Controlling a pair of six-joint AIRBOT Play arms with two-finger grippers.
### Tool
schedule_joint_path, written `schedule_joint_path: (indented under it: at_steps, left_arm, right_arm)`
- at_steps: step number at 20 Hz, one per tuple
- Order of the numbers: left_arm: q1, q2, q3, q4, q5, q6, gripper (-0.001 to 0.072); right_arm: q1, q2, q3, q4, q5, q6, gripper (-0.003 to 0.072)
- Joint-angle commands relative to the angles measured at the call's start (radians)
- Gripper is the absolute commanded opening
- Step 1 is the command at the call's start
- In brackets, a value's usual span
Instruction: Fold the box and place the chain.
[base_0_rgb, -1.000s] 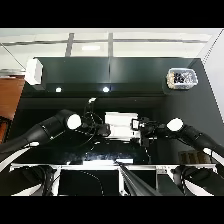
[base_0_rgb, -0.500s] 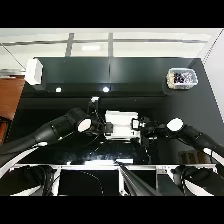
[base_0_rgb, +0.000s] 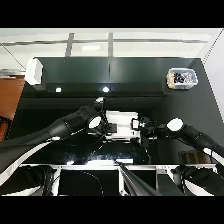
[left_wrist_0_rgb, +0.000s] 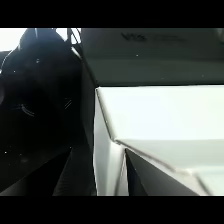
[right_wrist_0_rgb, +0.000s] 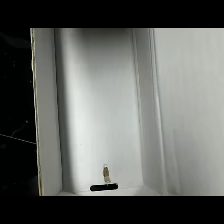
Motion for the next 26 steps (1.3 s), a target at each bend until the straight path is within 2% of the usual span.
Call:
schedule_joint_path:
  at_steps: [1,4,6,8,10,11,16,17,20,21,25,26]
  left_arm:
    - [-0.001,-0.030,0.034,0.000,-0.016,-0.012,0.0391]
    - [-0.001,-0.070,0.072,0.023,-0.080,-0.012,0.0391]
    - [-0.001,-0.086,0.084,0.023,-0.084,-0.012,0.0390]
    - [-0.001,-0.089,0.090,0.028,-0.079,-0.012,0.0332]
    - [-0.001,-0.090,0.096,0.032,-0.078,-0.013,0.0325]
    - [-0.001,-0.091,0.098,0.032,-0.078,-0.012,0.0258]
    - [-0.001,-0.092,0.099,0.029,-0.066,-0.012,0.0222]
    - [-0.001,-0.092,0.099,0.026,-0.060,-0.012,0.0198]
    - [-0.010,-0.092,0.099,0.026,-0.030,-0.011,0.0046]
    - [-0.012,-0.092,0.099,0.027,-0.024,-0.011,0.0031]
    - [-0.013,-0.092,0.099,0.026,-0.026,-0.011,0.0039]
    - [-0.013,-0.092,0.099,0.026,-0.028,-0.011,0.0128]
  right_arm:
    - [0.000,0.001,0.000,0.000,0.000,0.000,0.0534]
    - [0.000,0.001,0.000,0.000,0.000,0.000,0.0534]
    - [0.000,0.001,0.000,0.000,0.000,0.000,0.0534]
    - [0.000,0.001,0.000,0.000,0.000,0.000,0.0534]
    - [0.000,0.001,0.000,0.000,0.000,0.000,0.0534]
    - [0.000,0.001,0.000,0.000,0.000,0.000,0.0534]
    - [0.000,0.001,0.000,0.000,0.000,0.000,0.0534]
    - [0.000,0.001,0.000,0.000,0.000,0.000,0.0534]
    - [0.000,0.001,0.000,0.000,0.000,0.000,0.0534]
    - [0.000,0.001,0.000,0.000,0.000,0.000,0.0534]
    - [0.000,0.001,0.000,0.000,-0.002,0.000,0.0534]
    - [0.000,0.001,0.000,0.000,-0.002,0.000,0.0534]
